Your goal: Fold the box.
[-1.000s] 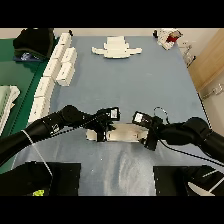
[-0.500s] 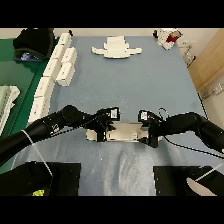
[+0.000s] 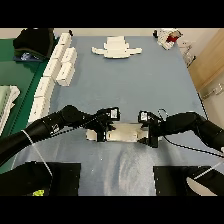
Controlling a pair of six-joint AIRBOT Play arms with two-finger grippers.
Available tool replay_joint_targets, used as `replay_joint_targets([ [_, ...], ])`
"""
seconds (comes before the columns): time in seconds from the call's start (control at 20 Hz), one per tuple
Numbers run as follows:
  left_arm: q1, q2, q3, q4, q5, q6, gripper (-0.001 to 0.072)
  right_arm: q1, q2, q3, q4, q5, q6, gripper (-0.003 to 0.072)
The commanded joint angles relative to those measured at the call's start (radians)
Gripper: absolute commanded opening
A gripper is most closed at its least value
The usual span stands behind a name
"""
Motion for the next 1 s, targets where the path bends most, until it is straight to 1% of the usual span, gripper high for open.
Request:
replay_joint_targets([
  [0.0, -0.001, 0.000, 0.001, 0.000, 0.000, 0.000, 0.0011, 0.004, -0.002, -0.001, 0.004, -0.005, -0.003, 0.0720],
  [0.15, -0.001, 0.000, 0.001, 0.000, 0.000, 0.000, 0.0011, 0.034, -0.036, -0.001, 0.003, 0.008, -0.003, 0.0714],
  [0.3, -0.001, 0.000, 0.001, 0.000, 0.000, 0.000, 0.0010, 0.069, -0.081, -0.001, 0.003, 0.068, -0.002, 0.0714],
  [0.4, -0.001, 0.000, 0.001, 0.000, 0.000, 0.000, 0.0011, 0.069, -0.111, -0.001, -0.005, 0.082, -0.003, 0.0714],
  [0.7, -0.001, 0.000, 0.001, 0.000, 0.000, 0.000, 0.0011, 0.069, -0.118, -0.002, -0.029, 0.083, -0.002, 0.0712],
  [0.8, -0.001, 0.000, 0.001, 0.000, 0.000, 0.000, 0.0011, 0.069, -0.118, -0.002, -0.059, 0.080, -0.003, 0.0648],
  [0.9, -0.001, 0.000, 0.001, 0.000, 0.000, 0.000, 0.0011, 0.069, -0.118, -0.002, -0.060, 0.084, -0.003, 0.0648],
  [0.95, -0.001, 0.000, 0.001, 0.000, 0.000, 0.000, 0.0011, 0.069, -0.118, -0.002, -0.060, 0.084, -0.002, 0.0626],
])
